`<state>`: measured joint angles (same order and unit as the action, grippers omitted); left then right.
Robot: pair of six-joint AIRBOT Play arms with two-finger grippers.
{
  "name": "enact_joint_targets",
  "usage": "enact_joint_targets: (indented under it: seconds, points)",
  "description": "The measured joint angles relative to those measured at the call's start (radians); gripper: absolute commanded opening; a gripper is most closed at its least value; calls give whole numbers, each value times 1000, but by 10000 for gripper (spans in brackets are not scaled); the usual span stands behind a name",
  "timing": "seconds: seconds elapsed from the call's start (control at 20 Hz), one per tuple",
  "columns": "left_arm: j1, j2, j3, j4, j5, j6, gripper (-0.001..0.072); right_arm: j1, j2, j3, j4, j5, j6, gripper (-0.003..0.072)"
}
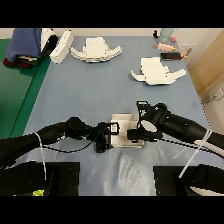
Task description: Fold the box.
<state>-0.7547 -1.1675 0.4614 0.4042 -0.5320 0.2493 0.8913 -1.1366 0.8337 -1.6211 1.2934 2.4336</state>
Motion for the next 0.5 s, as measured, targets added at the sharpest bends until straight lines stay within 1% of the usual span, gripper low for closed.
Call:
enact_joint_targets:
  seconds: [0.1,0.2,0.25,0.3,0.4,0.45,0.5]
  points:
    - [0,0,0,0,0,0,545,0,38,32,-37,54,-6,539]
    - [0,0,0,0,0,0,545,-3,85,62,-85,105,-8,497]
    - [0,0,0,0,0,0,545,-9,114,74,-106,118,-8,358]
    - [0,0,0,0,0,0,545,-23,143,82,-126,137,-11,204]
    - [0,0,0,0,1,0,545,-71,186,92,-149,163,-29,70]
    - [0,0,0,0,1,0,545,-106,200,93,-152,166,-50,21]
    - [0,0,0,0,1,0,545,-152,209,92,-161,174,-78,0]
